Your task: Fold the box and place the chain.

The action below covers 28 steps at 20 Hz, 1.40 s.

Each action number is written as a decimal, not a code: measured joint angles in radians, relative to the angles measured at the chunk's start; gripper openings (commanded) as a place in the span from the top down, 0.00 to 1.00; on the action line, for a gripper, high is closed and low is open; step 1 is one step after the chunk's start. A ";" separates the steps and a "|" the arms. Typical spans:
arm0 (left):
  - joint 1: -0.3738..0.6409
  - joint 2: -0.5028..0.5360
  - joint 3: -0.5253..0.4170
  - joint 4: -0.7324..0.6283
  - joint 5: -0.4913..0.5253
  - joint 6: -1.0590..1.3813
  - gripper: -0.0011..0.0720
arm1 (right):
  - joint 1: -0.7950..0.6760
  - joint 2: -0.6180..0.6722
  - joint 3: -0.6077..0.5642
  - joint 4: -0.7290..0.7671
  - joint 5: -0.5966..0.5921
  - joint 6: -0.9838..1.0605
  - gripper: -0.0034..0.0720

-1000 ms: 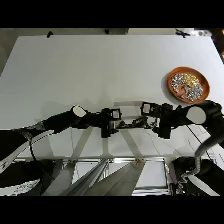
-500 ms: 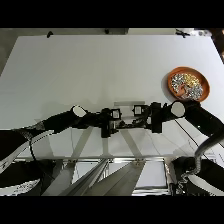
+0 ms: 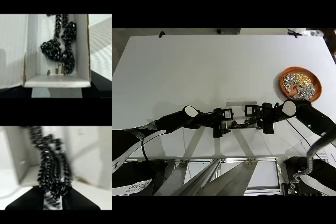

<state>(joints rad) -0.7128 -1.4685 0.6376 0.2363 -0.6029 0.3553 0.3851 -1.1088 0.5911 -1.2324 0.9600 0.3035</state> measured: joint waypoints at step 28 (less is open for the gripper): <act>0.000 0.000 0.000 0.000 0.000 0.000 0.70 | 0.066 0.177 0.002 0.489 -0.104 0.381 0.93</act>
<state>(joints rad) -0.7128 -1.4685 0.6376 0.2359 -0.6029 0.3550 0.4515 -0.9314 0.5926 -0.7433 0.8562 0.6849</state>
